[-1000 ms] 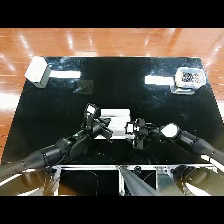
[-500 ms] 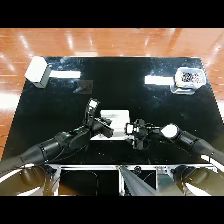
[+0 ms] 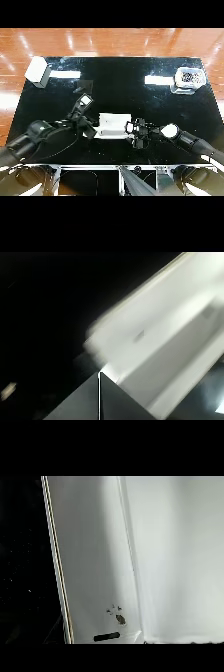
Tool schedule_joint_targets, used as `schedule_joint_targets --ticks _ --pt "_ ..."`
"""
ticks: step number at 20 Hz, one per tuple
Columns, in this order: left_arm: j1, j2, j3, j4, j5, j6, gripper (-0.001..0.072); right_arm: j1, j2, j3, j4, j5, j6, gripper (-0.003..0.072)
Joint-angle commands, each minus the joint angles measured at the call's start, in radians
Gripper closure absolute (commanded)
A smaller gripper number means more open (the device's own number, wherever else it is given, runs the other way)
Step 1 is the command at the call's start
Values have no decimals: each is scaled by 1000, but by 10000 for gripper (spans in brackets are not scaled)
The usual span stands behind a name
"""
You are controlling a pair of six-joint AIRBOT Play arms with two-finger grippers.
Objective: Fold the box and place the chain.
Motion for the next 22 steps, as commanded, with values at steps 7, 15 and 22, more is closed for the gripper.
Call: schedule_joint_targets --ticks 7,15,22 --pt "489 -30 94 -445 550 815 694 0 -1 0 0 -8 8 191" --pt "268 -89 110 -341 454 814 295 0 -1 0 0 -8 10 192" --pt "174 -113 104 -224 408 855 89 0 -1 0 0 -9 11 192"
